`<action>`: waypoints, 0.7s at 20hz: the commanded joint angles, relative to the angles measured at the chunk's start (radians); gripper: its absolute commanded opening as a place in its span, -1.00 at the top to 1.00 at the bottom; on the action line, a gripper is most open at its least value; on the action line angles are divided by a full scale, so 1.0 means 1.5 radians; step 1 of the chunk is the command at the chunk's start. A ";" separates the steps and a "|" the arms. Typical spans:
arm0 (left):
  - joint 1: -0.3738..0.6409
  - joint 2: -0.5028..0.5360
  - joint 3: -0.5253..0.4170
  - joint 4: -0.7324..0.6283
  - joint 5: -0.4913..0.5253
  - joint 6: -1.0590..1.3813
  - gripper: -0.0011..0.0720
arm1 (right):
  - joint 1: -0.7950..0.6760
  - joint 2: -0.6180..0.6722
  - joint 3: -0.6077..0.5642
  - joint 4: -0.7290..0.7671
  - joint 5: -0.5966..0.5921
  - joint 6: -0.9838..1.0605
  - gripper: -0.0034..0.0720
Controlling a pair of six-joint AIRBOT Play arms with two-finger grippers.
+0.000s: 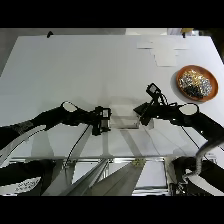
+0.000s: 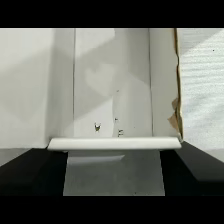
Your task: Fold the box and place the chain.
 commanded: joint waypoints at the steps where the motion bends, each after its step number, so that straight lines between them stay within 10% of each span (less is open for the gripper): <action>1: 0.000 0.001 0.001 0.000 0.000 0.000 0.60 | -0.001 0.029 0.000 -0.021 0.027 0.032 0.86; 14: 0.000 0.001 0.000 0.000 0.000 0.000 0.60 | 0.007 0.195 -0.001 -0.321 0.168 -0.071 0.85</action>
